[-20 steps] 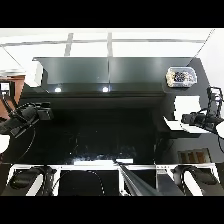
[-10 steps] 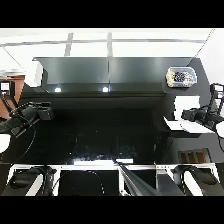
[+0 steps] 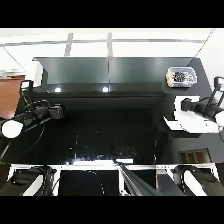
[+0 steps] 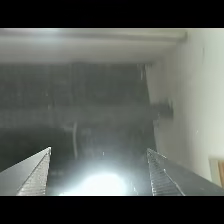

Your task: Fold the box and place the chain.

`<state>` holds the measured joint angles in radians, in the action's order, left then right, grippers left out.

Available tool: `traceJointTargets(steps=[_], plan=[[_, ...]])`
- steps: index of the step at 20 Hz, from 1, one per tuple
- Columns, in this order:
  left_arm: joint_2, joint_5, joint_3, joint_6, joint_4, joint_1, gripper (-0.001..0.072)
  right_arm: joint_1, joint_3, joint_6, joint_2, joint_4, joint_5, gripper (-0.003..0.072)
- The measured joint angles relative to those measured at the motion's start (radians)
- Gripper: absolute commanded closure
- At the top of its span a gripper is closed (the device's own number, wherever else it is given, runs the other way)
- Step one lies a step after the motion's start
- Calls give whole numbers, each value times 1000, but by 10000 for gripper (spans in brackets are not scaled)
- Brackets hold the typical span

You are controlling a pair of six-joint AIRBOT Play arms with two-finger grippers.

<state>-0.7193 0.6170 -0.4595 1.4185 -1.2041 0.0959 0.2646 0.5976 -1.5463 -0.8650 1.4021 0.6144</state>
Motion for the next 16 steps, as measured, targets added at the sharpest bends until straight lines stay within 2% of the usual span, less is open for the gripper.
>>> traceJointTargets(steps=[4,8,12,16], plan=[[-47,41,-29,37,-22,-23,-3,232,260,-42,-200,134,133,-22],[-61,65,-38,67,-34,-51,-3,510,453,-33,-402,118,296,-22],[-65,72,-41,78,-41,-60,-3,673,514,174,-542,-35,410,-22],[-66,74,-42,81,-43,-62,-3,717,531,409,-624,-165,492,-21]])
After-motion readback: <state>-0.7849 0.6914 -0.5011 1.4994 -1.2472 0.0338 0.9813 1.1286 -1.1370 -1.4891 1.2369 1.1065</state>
